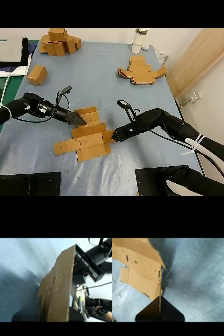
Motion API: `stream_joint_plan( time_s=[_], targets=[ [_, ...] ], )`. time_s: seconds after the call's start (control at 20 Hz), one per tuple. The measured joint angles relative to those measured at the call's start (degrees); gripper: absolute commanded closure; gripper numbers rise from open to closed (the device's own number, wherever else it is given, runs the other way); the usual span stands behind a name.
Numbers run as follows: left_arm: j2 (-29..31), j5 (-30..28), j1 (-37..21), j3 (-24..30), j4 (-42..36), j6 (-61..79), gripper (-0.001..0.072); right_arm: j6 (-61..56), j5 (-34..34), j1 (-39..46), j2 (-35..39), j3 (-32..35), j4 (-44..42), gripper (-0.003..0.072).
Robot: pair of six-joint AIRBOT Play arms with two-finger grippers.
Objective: Fold the box.
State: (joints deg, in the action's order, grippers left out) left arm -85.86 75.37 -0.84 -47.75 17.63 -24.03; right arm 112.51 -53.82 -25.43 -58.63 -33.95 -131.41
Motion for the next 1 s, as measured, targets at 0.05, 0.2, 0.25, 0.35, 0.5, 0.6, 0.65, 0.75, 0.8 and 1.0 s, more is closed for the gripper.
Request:
stream_joint_plan(
  time_s=[0.05,0.2,0.25,0.35,0.5,0.6,0.65,0.75,0.8,1.0],
  targets=[
    [-0.24,0.07,0.35,0.00,-0.35,0.31,0.0498,-0.02,0.20,0.02,0.00,0.00,0.09,0.0685],
    [-0.66,-0.09,0.90,-0.07,-0.96,1.33,0.0694,-0.02,0.24,0.00,0.00,0.00,0.48,0.0684],
    [-0.74,-0.15,0.92,-0.15,-1.14,1.60,0.0693,-0.02,0.26,0.00,0.00,0.00,0.55,0.0682],
    [-0.83,-0.24,1.03,-0.48,-1.20,2.01,0.0694,-0.02,0.55,0.00,0.00,0.00,0.90,0.0480],
    [-0.90,-0.26,1.40,-1.60,-1.79,2.99,0.0695,0.00,1.99,0.09,0.00,-0.04,2.16,0.0198],
    [-0.90,-0.24,2.75,-3.04,-2.14,4.04,0.0695,-0.26,4.04,1.18,-0.02,-0.76,4.26,0.0198],
    [-0.87,-0.46,3.93,-3.93,-2.29,4.70,0.0695,-0.96,4.83,2.12,-0.02,-1.51,5.51,0.0198],
    [-0.83,-2.16,6.93,-5.35,-2.62,6.03,0.0695,-3.34,5.88,4.98,-0.02,-3.98,9.31,0.0227],
    [-0.85,-3.98,8.81,-5.88,-2.93,7.06,0.0696,-4.96,6.03,6.80,-0.02,-5.57,11.56,0.0259],
    [-0.42,-11.30,15.63,-6.82,-4.63,13.77,0.0696,-10.95,5.03,13.22,0.07,-11.26,16.96,0.0490]
  ],
)
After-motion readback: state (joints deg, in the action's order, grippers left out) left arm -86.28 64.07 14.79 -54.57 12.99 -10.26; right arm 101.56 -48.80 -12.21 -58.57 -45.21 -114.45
